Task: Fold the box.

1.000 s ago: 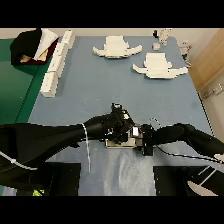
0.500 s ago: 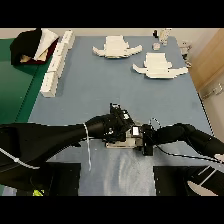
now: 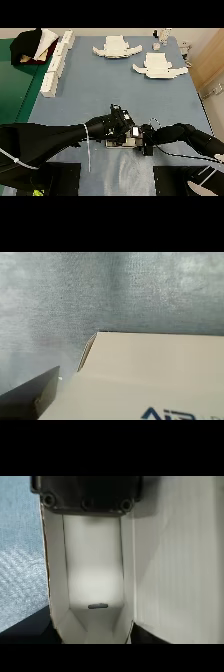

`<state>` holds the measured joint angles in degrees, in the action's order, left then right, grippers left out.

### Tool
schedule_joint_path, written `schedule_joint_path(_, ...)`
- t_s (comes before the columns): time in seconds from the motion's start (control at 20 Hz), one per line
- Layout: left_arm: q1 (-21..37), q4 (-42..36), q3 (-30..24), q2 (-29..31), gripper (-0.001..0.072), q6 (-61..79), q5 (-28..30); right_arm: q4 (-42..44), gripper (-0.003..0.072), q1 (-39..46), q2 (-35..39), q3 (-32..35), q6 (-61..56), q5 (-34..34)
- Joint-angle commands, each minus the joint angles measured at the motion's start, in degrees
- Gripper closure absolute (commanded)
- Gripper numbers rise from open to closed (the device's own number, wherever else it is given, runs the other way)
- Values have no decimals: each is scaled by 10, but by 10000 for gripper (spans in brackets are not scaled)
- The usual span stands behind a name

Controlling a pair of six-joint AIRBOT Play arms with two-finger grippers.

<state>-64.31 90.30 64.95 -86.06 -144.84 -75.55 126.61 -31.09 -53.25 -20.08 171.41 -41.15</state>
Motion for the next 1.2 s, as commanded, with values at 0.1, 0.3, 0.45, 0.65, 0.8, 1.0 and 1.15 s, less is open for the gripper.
schedule_joint_path(0.1,0,-6,5,57,65,30,-20,0,234,0,0,0,-1,0)
schedule_joint_path(0.3,0,0,5,136,66,32,-130,0,234,0,0,0,-1,0)
schedule_joint_path(0.45,0,11,5,176,672,76,-179,0,235,0,0,0,-1,0)
schedule_joint_path(0.65,2,13,5,186,696,175,-159,0,235,0,0,0,-1,0)
schedule_joint_path(0.8,2,19,5,186,695,290,-123,0,234,0,0,0,-1,0)
schedule_joint_path(1.0,60,-67,-66,254,698,500,0,0,235,0,0,0,-1,0)
schedule_joint_path(1.15,136,-141,-172,347,697,733,87,0,235,0,0,0,-1,0)
